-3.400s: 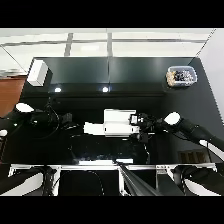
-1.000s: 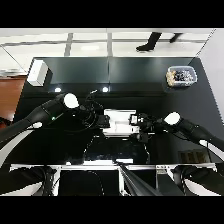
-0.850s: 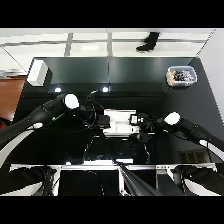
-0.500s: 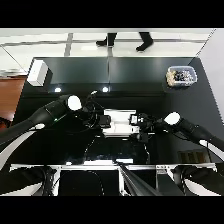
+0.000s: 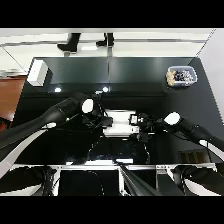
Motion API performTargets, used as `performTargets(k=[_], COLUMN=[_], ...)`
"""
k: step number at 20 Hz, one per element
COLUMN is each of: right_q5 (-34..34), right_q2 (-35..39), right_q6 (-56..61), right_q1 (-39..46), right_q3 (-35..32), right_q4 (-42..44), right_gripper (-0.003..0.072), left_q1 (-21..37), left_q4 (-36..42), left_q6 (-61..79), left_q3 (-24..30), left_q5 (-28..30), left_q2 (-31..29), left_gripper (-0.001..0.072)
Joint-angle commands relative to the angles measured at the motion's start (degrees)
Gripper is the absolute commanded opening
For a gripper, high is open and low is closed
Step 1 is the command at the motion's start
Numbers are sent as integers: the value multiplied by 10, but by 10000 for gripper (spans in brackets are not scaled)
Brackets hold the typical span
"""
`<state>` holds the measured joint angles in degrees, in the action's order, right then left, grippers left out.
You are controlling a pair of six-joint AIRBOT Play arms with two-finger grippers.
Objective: Fold the box and place the chain.
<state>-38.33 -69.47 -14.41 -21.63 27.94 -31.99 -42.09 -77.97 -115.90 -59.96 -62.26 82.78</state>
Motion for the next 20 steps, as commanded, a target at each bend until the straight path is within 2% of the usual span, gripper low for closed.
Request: performTargets(k=[1,5,10,12,13,14,15,16,20], right_q5=[0,0,-1,-1,-1,-1,0,-1,-1], right_q2=[0,0,0,0,0,0,0,0,0], right_q6=[0,0,0,0,0,0,0,0,0], right_q1=[0,0,0,0,0,0,0,0,0], right_q3=[0,0,0,0,0,0,0,0,0], right_q4=[0,0,0,0,0,0,0,0,0], right_gripper=[183,183,183,183,183,182,183,182,183], left_q1=[-32,-58,-69,-71,-72,-72,-72,-72,-72], left_q4=[-78,-90,-94,-94,-94,-94,-94,-90,-84], left_q6=[-77,-139,-201,-200,-200,-201,-201,-205,-209], left_q3=[-32,-59,-61,-61,-61,-61,-61,-61,-61], left_q5=[-39,-57,-53,-48,-47,-47,-47,-47,-43], left_q2=[19,52,61,61,61,61,61,61,61], left_gripper=[418,418,411,327,323,265,131,27,32])
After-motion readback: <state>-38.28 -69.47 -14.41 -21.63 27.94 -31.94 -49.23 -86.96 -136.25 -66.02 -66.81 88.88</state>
